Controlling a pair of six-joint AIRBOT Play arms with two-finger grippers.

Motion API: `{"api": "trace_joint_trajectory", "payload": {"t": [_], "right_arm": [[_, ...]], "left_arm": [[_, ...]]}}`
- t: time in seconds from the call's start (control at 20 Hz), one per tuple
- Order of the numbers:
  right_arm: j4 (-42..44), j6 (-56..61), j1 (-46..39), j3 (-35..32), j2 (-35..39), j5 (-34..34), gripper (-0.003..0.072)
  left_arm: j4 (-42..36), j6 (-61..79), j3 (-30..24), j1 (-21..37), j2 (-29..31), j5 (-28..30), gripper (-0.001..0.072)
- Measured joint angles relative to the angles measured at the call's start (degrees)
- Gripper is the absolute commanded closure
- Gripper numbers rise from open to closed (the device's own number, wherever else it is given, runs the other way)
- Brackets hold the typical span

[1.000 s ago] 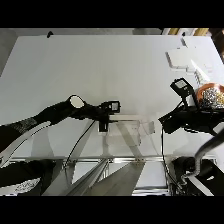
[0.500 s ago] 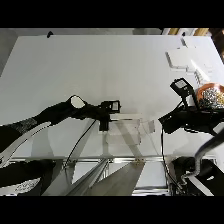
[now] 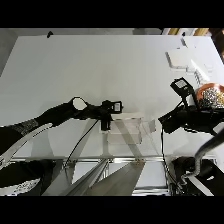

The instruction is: Fold the box and place the chain.

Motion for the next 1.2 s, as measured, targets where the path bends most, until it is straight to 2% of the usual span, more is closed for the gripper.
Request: {"api": "trace_joint_trajectory", "payload": {"t": [0.7,1.2], "right_arm": [[0.0,0.0,0.0,0.0,0.0,-1.5,0.0213],[0.0,0.0,0.0,0.0,0.0,-1.6,0.0213]], "left_arm": [[0.2,-0.2,0.0,-0.1,2.0,0.4,0.0707],[-0.2,-0.2,0.0,0.0,0.5,-1.9,0.0706]]}}
